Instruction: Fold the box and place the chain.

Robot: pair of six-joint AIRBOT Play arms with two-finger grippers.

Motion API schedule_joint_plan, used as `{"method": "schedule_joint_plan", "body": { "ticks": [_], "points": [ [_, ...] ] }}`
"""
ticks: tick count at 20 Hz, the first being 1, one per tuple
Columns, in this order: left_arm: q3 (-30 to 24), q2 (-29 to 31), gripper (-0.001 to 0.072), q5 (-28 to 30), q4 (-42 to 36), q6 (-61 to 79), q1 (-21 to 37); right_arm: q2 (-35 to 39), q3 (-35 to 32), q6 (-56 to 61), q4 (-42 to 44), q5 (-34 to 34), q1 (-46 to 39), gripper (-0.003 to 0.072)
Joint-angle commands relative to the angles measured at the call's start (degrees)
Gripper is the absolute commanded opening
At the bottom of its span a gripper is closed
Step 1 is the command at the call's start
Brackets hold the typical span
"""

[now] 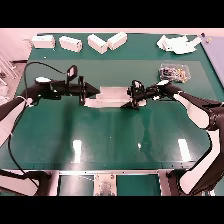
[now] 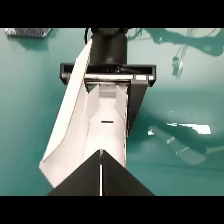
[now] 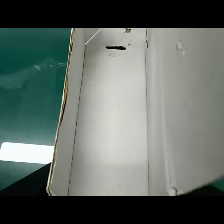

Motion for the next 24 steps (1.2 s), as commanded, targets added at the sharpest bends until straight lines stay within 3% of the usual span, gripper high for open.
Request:
{"method": "schedule_joint_plan", "body": {
  "ticks": [1, 6, 15, 24],
  "points": [
    [-1.53, -1.36, 0.0014, 6.82, -1.38, 0.11, -2.36, -0.02, 0.04, 0.02, 0.02, 0.0, 0.02, 0.0585],
    [0.96, -4.13, 0.0015, 11.58, -4.28, 3.02, -3.91, -0.02, 0.04, 0.0, 0.0, 0.0, 0.02, 0.0585],
    [14.58, -11.74, 0.0016, 14.95, -4.33, 2.56, -3.91, -0.02, 0.04, 0.02, 0.02, 0.02, 0.02, 0.0585],
    [14.67, -17.99, 0.0016, 13.35, -0.39, -0.46, -4.52, -0.02, 0.04, 0.0, 0.02, 0.0, 0.02, 0.0585]
  ]
}}
